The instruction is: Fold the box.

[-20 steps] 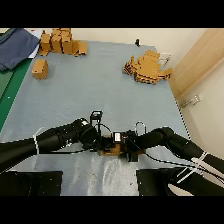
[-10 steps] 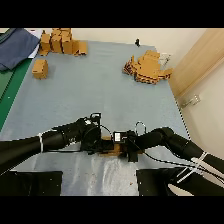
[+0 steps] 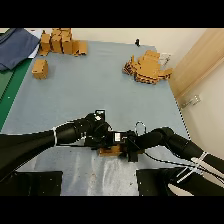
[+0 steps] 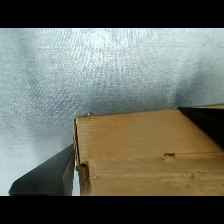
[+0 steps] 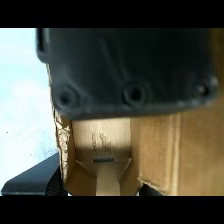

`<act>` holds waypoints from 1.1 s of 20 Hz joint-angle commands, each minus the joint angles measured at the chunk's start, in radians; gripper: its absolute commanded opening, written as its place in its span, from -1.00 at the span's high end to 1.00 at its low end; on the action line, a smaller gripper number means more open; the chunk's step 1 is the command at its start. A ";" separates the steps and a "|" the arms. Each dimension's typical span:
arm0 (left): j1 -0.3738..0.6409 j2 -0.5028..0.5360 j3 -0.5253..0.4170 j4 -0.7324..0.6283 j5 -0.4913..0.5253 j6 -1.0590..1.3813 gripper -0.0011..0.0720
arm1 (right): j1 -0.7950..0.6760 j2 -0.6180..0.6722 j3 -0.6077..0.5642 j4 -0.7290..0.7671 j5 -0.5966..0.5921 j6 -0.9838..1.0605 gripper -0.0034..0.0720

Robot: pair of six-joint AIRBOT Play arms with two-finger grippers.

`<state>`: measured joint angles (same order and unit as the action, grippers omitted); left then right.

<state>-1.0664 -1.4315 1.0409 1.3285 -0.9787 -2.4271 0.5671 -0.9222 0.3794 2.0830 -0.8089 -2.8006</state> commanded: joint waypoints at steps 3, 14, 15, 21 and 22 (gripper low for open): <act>-0.024 -0.059 0.068 0.077 -0.103 -0.066 -0.01 | 0.000 0.001 0.000 0.000 0.000 -0.001 -0.32; -0.044 -0.071 0.076 0.090 -0.094 -0.139 0.03 | 0.000 0.001 0.000 0.000 0.000 -0.001 -0.32; -0.046 -0.076 0.076 0.090 -0.096 -0.138 0.25 | 0.000 0.001 0.000 0.000 0.000 -0.001 -0.32; -0.050 -0.078 0.076 0.088 -0.068 -0.125 0.94 | 0.000 0.001 0.000 0.000 0.000 -0.001 -0.32; -0.050 -0.078 0.076 0.087 -0.068 -0.125 0.94 | 0.000 0.001 0.000 0.000 0.000 -0.001 -0.32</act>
<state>-1.1152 -1.5082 1.1156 1.4242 -1.0767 -2.5542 0.5671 -0.9222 0.3794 2.0804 -0.8093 -2.8025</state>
